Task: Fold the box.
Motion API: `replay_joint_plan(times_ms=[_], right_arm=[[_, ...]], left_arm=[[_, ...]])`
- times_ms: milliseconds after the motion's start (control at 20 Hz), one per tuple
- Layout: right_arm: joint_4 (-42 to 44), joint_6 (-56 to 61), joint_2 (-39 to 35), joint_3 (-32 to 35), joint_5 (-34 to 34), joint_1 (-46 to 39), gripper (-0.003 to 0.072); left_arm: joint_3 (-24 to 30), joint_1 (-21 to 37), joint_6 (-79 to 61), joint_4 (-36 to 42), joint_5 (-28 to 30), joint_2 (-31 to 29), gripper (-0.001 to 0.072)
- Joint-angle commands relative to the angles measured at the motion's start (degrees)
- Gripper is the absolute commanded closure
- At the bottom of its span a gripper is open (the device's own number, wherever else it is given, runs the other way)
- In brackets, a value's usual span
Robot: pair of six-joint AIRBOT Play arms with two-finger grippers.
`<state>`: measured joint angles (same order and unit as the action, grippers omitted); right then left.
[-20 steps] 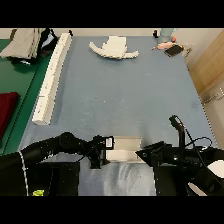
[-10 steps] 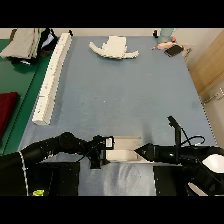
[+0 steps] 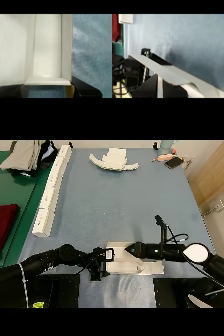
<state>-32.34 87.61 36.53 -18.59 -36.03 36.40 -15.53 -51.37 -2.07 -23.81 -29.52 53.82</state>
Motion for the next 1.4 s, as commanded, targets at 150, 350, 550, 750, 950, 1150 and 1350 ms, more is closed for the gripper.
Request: replay_joint_plan(times_ms=[150, 350, 550, 750, 950, 1150, 1350], right_arm=[[-4.31, -6.54, 19.06, -8.41, 2.05, 0.02, 0.0603], [-5.05, -8.59, 24.35, -8.41, -0.85, 0.04, 0.0604], [-7.06, -8.87, 24.7, -8.41, -1.07, 0.15, 0.0603], [-8.96, -8.87, 24.7, -8.41, -1.22, 0.15, 0.0603], [-8.37, -8.85, 24.33, -8.66, -1.55, 0.13, 0.0603], [-8.48, -8.85, 20.15, -11.54, -4.2, 0.02, 0.0604], [-12.17, -8.81, 13.44, -14.88, -10.78, -0.02, 0.0604]], left_arm=[[-0.02, 0.02, -0.02, 0.0, -0.04, 0.02, 0.0303], [-0.02, 0.02, -0.02, 0.0, -0.02, 0.0, 0.0303], [-0.02, 0.02, -0.02, 0.0, -0.04, 0.0, 0.0303], [-0.02, 0.02, -0.02, 0.0, -0.04, 0.0, 0.0302], [-0.02, 0.02, -0.02, 0.0, -0.04, 0.0, 0.0303], [-0.02, 0.02, -0.02, 0.0, -0.04, 0.0, 0.0303], [-0.02, 0.02, -0.02, 0.0, -0.04, 0.0, 0.0303]])
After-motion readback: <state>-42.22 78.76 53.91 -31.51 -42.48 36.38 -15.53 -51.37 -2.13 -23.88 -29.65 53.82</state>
